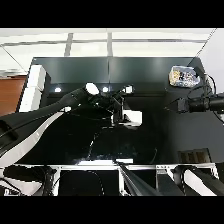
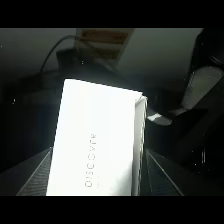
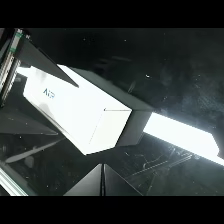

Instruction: Fold the box and place the chain.

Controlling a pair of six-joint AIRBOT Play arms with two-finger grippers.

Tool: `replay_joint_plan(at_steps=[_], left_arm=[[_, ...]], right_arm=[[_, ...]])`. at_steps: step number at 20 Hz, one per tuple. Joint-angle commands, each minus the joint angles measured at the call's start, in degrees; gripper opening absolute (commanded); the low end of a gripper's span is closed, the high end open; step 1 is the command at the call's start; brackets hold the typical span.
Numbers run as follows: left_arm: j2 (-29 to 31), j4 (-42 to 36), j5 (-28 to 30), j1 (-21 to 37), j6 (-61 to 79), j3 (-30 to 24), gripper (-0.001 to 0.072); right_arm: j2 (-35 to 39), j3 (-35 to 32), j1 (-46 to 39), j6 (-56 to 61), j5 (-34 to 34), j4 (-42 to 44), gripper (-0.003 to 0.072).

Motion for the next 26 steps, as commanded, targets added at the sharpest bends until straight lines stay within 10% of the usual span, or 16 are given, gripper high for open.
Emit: replay_joint_plan(at_steps=[1, 26], left_arm=[[0.0, 1.0, -1.8, 0.0, 0.0, 0.1, 0.0707], [-0.2, 12.8, 6.5, -6.8, -0.1, 1.4, 0.0671]], right_arm=[[0.0, 0.0, 0.0, 0.0, 0.0, 0.0, 0.0011], [0.0, 0.0, 0.0, 0.0, -4.4, 0.0, 0.0012]])
